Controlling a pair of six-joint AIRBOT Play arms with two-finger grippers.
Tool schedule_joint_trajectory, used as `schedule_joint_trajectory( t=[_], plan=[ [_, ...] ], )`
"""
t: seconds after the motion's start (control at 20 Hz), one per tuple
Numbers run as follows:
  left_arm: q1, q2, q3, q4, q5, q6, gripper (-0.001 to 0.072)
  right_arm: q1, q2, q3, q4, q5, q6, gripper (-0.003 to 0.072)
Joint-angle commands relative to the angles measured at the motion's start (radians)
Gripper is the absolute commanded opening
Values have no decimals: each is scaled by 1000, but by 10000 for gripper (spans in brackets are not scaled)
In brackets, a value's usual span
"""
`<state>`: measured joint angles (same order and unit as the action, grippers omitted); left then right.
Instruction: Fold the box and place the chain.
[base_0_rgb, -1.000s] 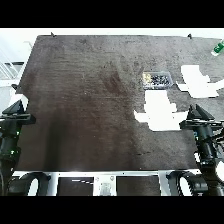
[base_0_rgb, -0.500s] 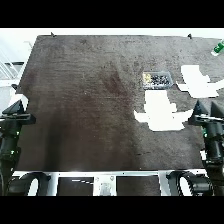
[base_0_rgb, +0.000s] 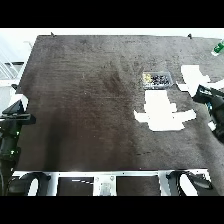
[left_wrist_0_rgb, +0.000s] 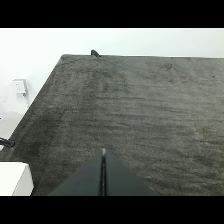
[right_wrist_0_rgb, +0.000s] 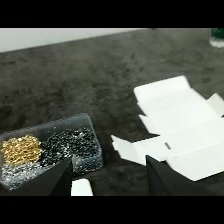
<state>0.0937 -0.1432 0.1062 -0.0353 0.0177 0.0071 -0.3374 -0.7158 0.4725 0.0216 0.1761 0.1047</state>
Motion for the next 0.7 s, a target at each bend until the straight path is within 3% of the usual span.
schedule_joint_trajectory(
  t=[0.0,0.1,0.2,0.4,0.65],
  plan=[
    [0,1,1,0,0,0,21,-226,-370,204,-126,527,169,496],
    [0,1,1,0,0,0,21,-335,-529,353,-372,763,365,496],
    [0,1,1,0,1,0,21,-405,-628,499,-617,926,507,496],
    [0,1,1,0,0,0,21,-431,-679,689,-972,980,673,506],
    [0,1,1,0,1,0,21,-431,-786,787,-1112,1109,681,547]
  ],
)
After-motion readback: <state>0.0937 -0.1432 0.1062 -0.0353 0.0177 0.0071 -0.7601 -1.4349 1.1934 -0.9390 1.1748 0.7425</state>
